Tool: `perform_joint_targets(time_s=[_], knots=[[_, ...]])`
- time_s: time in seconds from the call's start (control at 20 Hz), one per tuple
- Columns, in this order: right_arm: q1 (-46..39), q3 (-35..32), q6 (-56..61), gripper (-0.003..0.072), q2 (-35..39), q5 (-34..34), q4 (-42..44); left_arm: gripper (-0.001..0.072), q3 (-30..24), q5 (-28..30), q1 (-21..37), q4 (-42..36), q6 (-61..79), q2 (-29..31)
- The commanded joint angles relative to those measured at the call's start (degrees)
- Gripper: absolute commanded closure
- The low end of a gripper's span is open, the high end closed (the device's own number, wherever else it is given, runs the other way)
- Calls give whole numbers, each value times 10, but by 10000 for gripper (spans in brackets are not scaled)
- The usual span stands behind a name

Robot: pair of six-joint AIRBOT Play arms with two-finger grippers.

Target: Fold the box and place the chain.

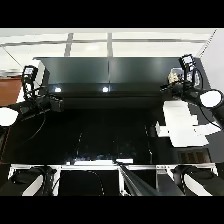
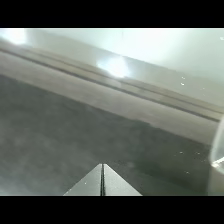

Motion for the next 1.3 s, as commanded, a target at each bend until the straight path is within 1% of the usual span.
perform_joint_targets(time_s=[0.0, 0.05, 0.1, 0.15, 0.2, 0.25, 0.3, 0.35, 0.4, 0.45, 0.5, 0.55, 0.65, 0.7, 0.75, 0.9, 0.95, 1.1, 1.15, 1.2, 1.25], knots=[[1, 0, 0, 667, 0, -39, 79, 682, 0, 30, -1, -4, 0, 0], [1, 0, 0, 570, -1, -58, 84, 682, 0, 57, -1, -5, 0, 0], [0, 0, 0, 165, -3, -72, 78, 682, 0, 73, -1, -5, 0, 0], [-1, 0, 0, -24, -7, -86, 64, 682, 0, 77, -1, -6, 0, 0], [-5, 0, 0, -23, -12, -93, 26, 682, -1, 79, -1, -6, 0, 0], [-18, 0, 14, -20, -16, -107, -35, 682, -1, 93, -1, -5, 0, -4], [-56, 3, 83, -20, -20, -117, -95, 682, -1, 102, -1, -5, 0, -10], [-111, 14, 175, -20, -27, -106, -148, 676, -1, 103, -1, -5, 0, -18], [-177, 28, 272, -20, -37, -82, -196, 534, -1, 102, -1, -5, 0, -26], [-252, 45, 350, -20, -51, -36, -235, 209, -1, 100, -1, -6, -1, -35], [-317, 66, 356, -21, -64, 28, -252, -4, -1, 96, -1, -11, -5, -45], [-379, 93, 300, -21, -83, 115, -252, -4, 0, 88, -1, -17, -15, -54], [-463, 138, 120, -20, -122, 278, -217, -4, 0, 80, -2, -45, -20, -69], [-491, 154, 76, -20, -140, 337, -213, -4, 0, 80, -2, -60, -19, -73], [-508, 163, 54, -20, -156, 373, -215, -4, 0, 81, -2, -65, -19, -75], [-526, 185, 2, -20, -211, 467, -220, -4, 0, 80, -2, -65, -20, -75], [-525, 185, -1, -20, -227, 483, -228, -4, 0, 81, -2, -65, -20, -75], [-524, 185, -7, -19, -251, 489, -226, -4, 0, 80, -3, -66, -22, -75], [-524, 185, -14, 3, -251, 488, -223, -4, 0, 78, -2, -66, -28, -75], [-524, 185, -14, 144, -251, 492, -224, -4, 0, 74, -2, -68, -33, -75], [-524, 185, -14, 331, -251, 497, -221, -4, 0, 68, -2, -72, -33, -75]])
